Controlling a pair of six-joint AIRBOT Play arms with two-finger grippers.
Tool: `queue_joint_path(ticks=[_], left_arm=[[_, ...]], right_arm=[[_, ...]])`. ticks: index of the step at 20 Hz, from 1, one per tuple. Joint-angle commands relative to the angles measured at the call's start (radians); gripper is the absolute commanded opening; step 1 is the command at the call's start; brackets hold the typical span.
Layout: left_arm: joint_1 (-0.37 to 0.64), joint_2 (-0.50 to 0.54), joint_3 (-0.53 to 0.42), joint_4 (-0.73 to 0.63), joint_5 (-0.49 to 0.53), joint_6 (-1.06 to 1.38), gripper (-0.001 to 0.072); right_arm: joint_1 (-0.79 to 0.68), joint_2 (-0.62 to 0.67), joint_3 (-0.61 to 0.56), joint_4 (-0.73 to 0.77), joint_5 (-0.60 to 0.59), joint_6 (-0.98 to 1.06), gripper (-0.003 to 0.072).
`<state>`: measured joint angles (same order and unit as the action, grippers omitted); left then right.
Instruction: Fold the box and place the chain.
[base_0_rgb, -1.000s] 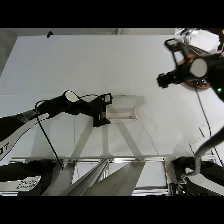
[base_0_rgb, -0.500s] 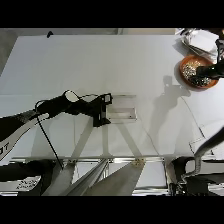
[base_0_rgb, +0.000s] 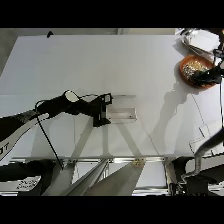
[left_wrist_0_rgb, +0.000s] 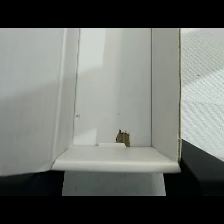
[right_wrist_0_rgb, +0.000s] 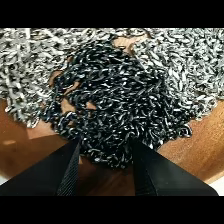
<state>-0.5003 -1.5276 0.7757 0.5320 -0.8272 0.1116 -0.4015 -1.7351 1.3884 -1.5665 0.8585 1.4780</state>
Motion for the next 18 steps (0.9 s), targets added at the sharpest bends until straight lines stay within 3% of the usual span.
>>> queue_joint_path(ticks=[1, 7, 12, 14, 15, 18], left_arm=[[0.0, 0.0, 0.0, 0.0, 0.0, 0.0, 0.0432], [0.0, 0.0, 0.0, 0.0, 0.0, 0.0, 0.0432], [0.0, 0.0, 0.0, 0.0, 0.0, 0.0, 0.0432], [0.0, 0.0, 0.0, 0.0, 0.0, 0.0, 0.0432], [0.0, 0.0, 0.0, 0.0, 0.0, 0.0, 0.0432], [0.0, 0.0, 0.0, 0.0, 0.0, 0.0, 0.0432]], right_arm=[[-0.002, -0.013, 0.002, -0.087, 0.011, 0.071, 0.0324], [-0.002, -0.013, 0.002, -0.102, 0.014, 0.069, 0.0322], [-0.002, -0.039, 0.002, -0.1, 0.035, 0.07, 0.0158], [-0.002, -0.049, 0.002, -0.097, 0.04, 0.07, 0.013], [-0.002, -0.048, 0.002, -0.097, 0.037, 0.069, 0.0017], [-0.002, -0.032, 0.002, -0.098, 0.035, 0.067, 0.0014]])
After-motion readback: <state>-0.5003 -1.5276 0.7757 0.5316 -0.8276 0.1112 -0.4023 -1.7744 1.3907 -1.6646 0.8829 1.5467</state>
